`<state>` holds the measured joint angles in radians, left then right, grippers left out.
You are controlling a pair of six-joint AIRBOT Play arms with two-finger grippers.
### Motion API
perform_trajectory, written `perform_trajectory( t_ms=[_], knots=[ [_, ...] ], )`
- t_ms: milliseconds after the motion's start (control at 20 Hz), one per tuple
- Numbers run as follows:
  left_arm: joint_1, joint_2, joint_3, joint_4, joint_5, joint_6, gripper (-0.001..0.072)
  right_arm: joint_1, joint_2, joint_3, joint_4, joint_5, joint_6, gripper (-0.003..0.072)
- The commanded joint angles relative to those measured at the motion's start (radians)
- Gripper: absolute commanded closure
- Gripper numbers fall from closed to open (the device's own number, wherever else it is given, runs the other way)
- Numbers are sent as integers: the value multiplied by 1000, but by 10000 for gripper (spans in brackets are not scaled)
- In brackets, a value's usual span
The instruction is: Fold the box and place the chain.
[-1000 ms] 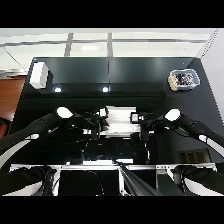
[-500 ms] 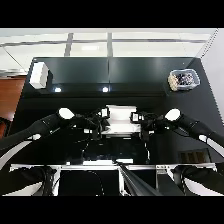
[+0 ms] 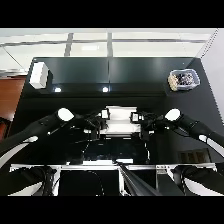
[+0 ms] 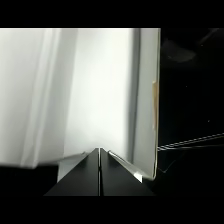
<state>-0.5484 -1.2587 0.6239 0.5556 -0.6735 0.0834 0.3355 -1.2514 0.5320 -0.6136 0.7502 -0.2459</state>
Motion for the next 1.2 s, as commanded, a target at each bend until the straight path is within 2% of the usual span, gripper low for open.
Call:
perform_trajectory(
  t_ms=[0,150,250,350,500,550,700,750,900,1050,1150],
  knots=[
    [69,139,1,272,-33,-302,680,1,-1,-1,0,1,0,620],
    [202,306,0,488,-137,-584,680,1,-1,-1,0,1,-1,620],
    [311,376,-6,510,-189,-774,680,1,-1,-1,0,1,0,620],
    [420,384,-34,509,-203,-1050,680,1,-1,0,0,1,0,620],
    [546,294,-82,484,-303,-1373,680,1,-1,-1,0,1,0,620],
    [584,234,-92,412,-356,-1407,680,1,-1,-1,0,1,0,620],
    [670,28,-112,79,-517,-1183,681,1,-1,0,0,1,0,620],
    [674,-31,-111,26,-529,-1151,683,1,-1,0,0,1,0,620],
    [616,-124,-110,7,-433,-1154,684,1,-1,-1,0,1,0,620],
    [493,-156,-87,-74,-409,-1106,683,1,-1,0,0,1,0,620],
    [411,-156,-59,-75,-409,-1064,683,1,-1,0,0,1,0,619]
  ],
)
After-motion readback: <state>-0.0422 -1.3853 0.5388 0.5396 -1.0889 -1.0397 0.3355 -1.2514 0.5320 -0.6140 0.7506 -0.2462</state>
